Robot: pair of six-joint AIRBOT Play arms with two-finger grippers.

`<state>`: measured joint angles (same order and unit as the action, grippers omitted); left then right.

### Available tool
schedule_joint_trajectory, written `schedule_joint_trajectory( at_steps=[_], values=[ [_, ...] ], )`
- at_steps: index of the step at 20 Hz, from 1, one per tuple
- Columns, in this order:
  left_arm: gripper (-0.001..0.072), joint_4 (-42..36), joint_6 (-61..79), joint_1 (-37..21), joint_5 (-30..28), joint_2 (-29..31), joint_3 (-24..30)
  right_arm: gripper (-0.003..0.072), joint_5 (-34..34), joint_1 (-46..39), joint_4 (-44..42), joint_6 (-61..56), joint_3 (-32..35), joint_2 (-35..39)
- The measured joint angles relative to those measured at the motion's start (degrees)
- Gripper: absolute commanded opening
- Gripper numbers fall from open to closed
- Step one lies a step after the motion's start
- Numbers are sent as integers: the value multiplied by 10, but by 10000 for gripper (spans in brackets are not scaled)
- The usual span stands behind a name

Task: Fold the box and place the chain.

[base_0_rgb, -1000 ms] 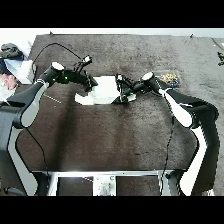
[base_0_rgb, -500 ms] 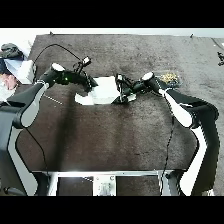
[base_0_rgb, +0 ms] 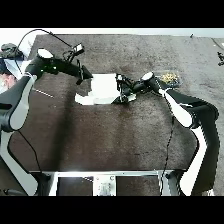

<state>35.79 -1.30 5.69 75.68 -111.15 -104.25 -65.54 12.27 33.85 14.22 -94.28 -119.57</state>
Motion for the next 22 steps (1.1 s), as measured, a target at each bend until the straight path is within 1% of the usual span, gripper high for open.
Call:
schedule_joint_trajectory(
  at_steps=[1, 2, 3, 5, 6, 10, 13, 16, 22],
  values=[
    [394, 17, -1, -4, 27, 3, 0, 468, 0, 0, 0, 0, 0, 0],
    [632, 35, -2, -5, 49, 3, 1, 468, 0, 0, 0, 0, 0, 0],
    [680, 51, -3, -5, 69, 3, 4, 468, 0, 0, 0, 0, 0, 0],
    [682, 72, -2, 0, 83, 4, 17, 468, 0, 0, 0, 0, 0, 0],
    [720, 87, 0, 2, 83, 4, 26, 468, 0, 0, 0, 0, 0, 0],
    [720, 117, 19, 7, 41, 3, 79, 468, 3, 0, 0, 0, 0, 0],
    [720, 100, 46, 9, 5, 3, 114, 468, 4, 0, 0, -1, 0, 0],
    [717, 84, 66, 9, -24, 3, 137, 468, 4, 0, 0, -1, 0, 0],
    [718, 75, 87, 14, -66, 2, 151, 468, 6, 0, 0, -1, 0, 0]
  ],
)
